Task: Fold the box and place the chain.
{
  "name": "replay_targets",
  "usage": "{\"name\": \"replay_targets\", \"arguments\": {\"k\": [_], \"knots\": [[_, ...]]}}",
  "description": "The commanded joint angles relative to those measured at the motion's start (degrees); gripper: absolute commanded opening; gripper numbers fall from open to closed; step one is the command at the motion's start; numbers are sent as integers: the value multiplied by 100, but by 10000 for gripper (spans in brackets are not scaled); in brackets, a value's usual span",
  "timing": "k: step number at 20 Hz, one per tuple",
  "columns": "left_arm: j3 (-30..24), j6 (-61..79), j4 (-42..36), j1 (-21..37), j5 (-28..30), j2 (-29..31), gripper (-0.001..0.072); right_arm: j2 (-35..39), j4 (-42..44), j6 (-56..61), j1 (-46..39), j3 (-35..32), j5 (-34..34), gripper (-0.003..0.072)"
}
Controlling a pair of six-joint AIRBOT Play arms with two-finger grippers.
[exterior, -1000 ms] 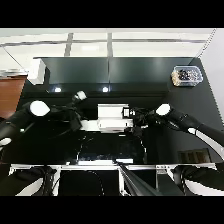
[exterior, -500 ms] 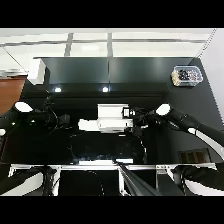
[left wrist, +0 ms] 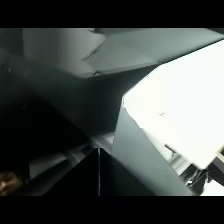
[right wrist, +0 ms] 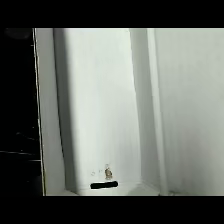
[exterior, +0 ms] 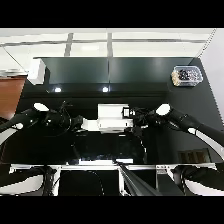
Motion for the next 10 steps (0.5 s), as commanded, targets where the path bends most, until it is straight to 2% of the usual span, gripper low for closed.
{"name": "replay_targets", "arguments": {"k": [1, 2, 3, 4, 6, 10], "knots": [[275, 229, -267, -116, -389, -37, 31, -4, 2, 0, 2, 4, 0, 220], [385, 225, -278, -116, -494, -37, 141, -4, 2, 0, 2, 4, 0, 219], [490, 212, -321, -116, -575, -37, 422, -4, 2, 0, 2, 4, 0, 220], [573, 105, -345, -116, -581, -35, 631, -4, 2, 0, 2, 4, -2, 220], [739, -66, -330, -118, -581, -35, 649, -4, 2, 0, 2, 4, -2, 220], [986, -352, -188, -433, -654, -33, 618, -4, 2, 0, 2, 4, -2, 219]]}}
